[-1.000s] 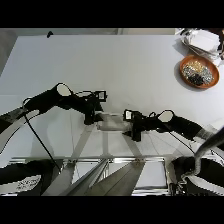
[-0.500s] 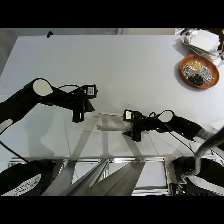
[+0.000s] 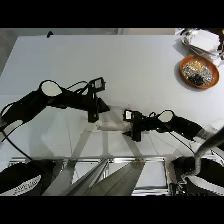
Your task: Fold the box and place the chain.
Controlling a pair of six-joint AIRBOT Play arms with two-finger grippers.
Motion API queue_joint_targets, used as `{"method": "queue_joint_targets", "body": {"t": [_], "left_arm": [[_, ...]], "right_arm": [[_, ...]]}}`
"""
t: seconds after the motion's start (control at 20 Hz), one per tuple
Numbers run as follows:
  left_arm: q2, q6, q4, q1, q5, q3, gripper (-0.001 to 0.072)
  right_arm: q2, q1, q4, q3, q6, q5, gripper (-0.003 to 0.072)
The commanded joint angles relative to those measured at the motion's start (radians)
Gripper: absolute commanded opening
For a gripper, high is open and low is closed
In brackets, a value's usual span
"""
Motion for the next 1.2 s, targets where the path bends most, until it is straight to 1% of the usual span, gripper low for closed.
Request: {"method": "queue_joint_targets", "body": {"t": [0.0,0.15,0.3,0.4,0.5,0.65,0.8,0.9,0.95,1.0,1.05,1.15], "left_arm": [[-0.082,-0.075,-0.116,-0.007,0.218,0.0,0.0003],[-0.133,-0.16,-0.064,-0.007,0.22,0.0,0.0003],[-0.169,-0.259,0.031,-0.007,0.21,0.0,0.0003],[-0.179,-0.278,0.097,-0.007,0.19,0.0,0.0003],[-0.176,-0.273,0.106,-0.006,0.165,0.001,0.0005],[-0.134,-0.262,0.125,-0.004,0.147,0.001,0.0005],[-0.031,-0.267,0.278,0.015,0.117,0.001,0.0003],[0.05,-0.289,0.393,0.052,0.067,0.001,0.0003],[0.091,-0.286,0.445,0.073,0.026,0.001,0.0003],[0.123,-0.261,0.479,0.092,-0.029,0.001,0.0003],[0.15,-0.211,0.498,0.111,-0.104,0.001,0.0007],[0.165,-0.138,0.498,0.141,-0.24,0.001,0.0007]], "right_arm": [[0.0,0.0,0.0,0.0,0.0,0.0,0.0293],[0.0,0.0,0.0,0.0,0.0,0.0,0.0293],[0.0,0.0,0.0,0.0,0.0,0.0,0.0293],[0.0,0.0,0.0,0.0,0.0,0.0,0.0293],[0.0,0.0,0.0,0.0,0.0,0.0,0.0293],[0.0,0.0,0.0,0.0,0.0,0.0,0.0293],[0.0,0.0,0.0,0.0,0.0,0.0,0.0293],[0.0,0.0,0.0,0.0,0.0,0.0,0.0293],[0.0,0.0,0.0,0.0,0.0,0.0,0.0293],[0.0,0.0,0.0,0.0,0.0,-0.001,0.0293],[0.0,0.0,0.0,0.0,0.0,0.0,0.0293],[0.0,0.0,0.0,0.0,0.0,0.0,0.0293]]}}
